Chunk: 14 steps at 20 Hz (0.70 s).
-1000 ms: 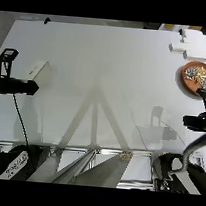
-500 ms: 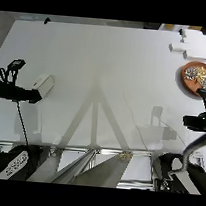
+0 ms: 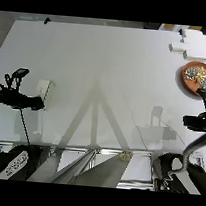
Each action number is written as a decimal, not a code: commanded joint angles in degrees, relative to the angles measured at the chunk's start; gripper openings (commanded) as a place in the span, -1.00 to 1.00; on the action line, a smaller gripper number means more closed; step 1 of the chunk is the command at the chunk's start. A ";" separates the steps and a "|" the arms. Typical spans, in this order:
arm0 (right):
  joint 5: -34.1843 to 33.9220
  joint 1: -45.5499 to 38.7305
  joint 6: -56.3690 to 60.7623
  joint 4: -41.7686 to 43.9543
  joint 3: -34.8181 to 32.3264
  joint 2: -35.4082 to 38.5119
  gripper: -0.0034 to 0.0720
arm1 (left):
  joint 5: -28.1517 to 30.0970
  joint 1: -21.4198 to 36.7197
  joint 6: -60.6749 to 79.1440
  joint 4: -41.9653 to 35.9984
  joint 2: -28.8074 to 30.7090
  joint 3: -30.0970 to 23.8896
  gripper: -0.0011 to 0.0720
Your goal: Fold the box and place the chain.
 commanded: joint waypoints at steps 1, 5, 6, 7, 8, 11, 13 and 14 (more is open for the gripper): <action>0.00 -0.04 0.02 0.02 0.00 0.04 -0.87 | -0.44 0.02 -0.39 0.04 2.97 -0.22 0.94; 0.00 -0.04 0.02 0.02 0.00 0.04 -0.87 | 0.46 0.04 0.04 3.02 12.52 -0.22 0.93; 0.00 -0.04 0.02 0.02 0.00 0.04 -0.87 | 0.44 0.02 0.04 2.86 15.08 -0.22 0.93; 0.00 -0.04 0.02 0.02 0.00 0.04 -0.87 | 0.39 0.04 0.04 2.56 17.84 -0.22 0.93; 0.00 -0.04 0.02 0.02 0.00 0.04 -0.87 | 0.17 0.02 0.04 2.51 20.15 -0.22 0.93; 0.00 -0.04 0.02 0.02 0.00 0.04 -0.87 | -0.02 0.04 0.04 2.60 26.03 -0.22 0.93; 0.00 -0.04 0.02 0.02 0.00 0.04 -0.87 | -0.04 0.04 0.04 2.58 28.26 -0.24 0.93; 0.00 -0.04 0.02 0.02 0.00 0.04 -0.87 | -0.04 0.04 0.02 2.58 28.87 -0.24 0.93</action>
